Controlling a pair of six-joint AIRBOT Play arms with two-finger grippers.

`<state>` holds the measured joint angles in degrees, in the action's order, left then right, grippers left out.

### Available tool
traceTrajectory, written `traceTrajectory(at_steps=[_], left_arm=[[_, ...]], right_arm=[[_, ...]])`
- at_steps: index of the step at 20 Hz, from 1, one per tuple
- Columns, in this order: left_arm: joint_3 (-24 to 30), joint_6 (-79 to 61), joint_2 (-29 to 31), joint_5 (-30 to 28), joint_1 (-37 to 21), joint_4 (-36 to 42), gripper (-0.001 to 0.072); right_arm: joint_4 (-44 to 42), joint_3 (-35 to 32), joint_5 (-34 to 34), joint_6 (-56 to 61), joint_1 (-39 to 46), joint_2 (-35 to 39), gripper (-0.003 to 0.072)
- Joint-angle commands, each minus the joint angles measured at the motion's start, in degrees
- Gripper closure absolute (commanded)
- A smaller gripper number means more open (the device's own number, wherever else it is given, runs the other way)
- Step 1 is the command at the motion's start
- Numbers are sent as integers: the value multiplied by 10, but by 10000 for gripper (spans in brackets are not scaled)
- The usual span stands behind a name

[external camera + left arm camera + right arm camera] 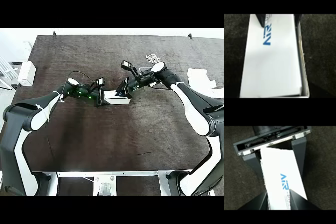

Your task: Fold the box and place the chain.

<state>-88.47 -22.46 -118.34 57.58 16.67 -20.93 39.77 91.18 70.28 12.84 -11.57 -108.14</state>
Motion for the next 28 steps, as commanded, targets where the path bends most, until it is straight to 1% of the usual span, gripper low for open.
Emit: traceTrajectory(at_steps=[1,4,6,10,11,12,13,15,16,17,22,28], left_arm=[[0,0,0,0,0,0,421],[0,0,0,0,0,0,421],[0,0,0,0,0,0,421],[0,0,0,0,0,0,421],[0,0,0,0,0,0,421],[0,0,0,0,0,0,421],[0,0,0,0,0,0,421],[0,0,0,0,0,0,421],[0,0,0,0,0,0,421],[0,0,0,0,0,0,421],[0,0,0,0,0,0,421],[0,0,0,0,0,0,421]], right_arm=[[4,-20,9,2,-1,-1,382],[3,-39,8,1,-1,-1,380],[3,-40,8,1,-1,-1,298],[3,-40,8,-1,0,-1,302],[2,-40,8,-1,0,-1,316],[-3,-40,8,-1,2,-1,364],[-14,-40,7,-8,7,0,471],[-76,-40,9,-42,21,4,671],[-113,-40,8,-55,29,12,671],[-132,-40,8,-59,34,18,672],[-117,-52,8,-52,42,24,672],[-117,-119,-20,-61,40,24,672]])
